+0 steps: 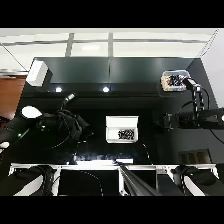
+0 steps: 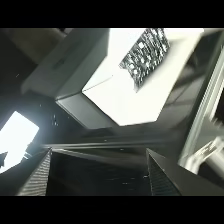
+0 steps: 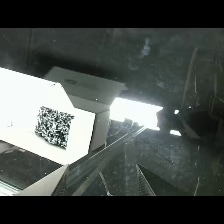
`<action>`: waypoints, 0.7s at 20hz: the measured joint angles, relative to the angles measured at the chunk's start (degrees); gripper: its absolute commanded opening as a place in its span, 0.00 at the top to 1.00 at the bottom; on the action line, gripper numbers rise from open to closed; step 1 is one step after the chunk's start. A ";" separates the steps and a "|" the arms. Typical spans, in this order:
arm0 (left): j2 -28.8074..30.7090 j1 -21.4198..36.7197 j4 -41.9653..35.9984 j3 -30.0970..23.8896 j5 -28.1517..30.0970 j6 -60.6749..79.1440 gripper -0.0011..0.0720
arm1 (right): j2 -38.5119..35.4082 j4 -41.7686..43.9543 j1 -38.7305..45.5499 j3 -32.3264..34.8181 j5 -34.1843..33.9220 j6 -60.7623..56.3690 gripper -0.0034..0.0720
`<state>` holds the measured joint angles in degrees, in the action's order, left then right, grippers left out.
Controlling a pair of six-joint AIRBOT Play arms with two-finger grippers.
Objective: Fold the box and place the chain.
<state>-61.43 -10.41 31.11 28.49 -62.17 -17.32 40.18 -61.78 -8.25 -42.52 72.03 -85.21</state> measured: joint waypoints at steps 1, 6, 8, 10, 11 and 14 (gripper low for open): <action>-0.81 -0.42 -0.59 -0.04 -0.31 5.09 0.02 | 0.00 0.00 0.00 0.00 0.09 -0.35 0.29; -3.52 -3.48 -0.66 0.17 3.39 20.59 0.02 | 0.00 -1.36 0.00 0.00 -0.28 -1.25 0.29; -4.81 -5.01 -0.31 0.85 5.53 25.49 0.02 | 0.00 -1.86 0.00 0.00 -0.74 -1.42 0.29; -6.84 -6.49 -0.33 2.29 6.62 28.50 0.02 | 0.00 -2.32 0.00 0.00 -1.29 -1.60 0.29; -8.02 -7.34 -0.42 3.17 6.84 29.49 0.02 | 0.00 -2.40 0.00 0.00 -1.57 -1.60 0.29; -10.93 -9.64 -0.48 5.29 7.34 31.21 0.02 | 0.00 -2.67 0.00 0.00 -2.01 -1.60 0.29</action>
<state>-72.36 -20.05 30.63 33.78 -54.83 13.89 40.18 -64.45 -8.25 -42.52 70.02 -86.80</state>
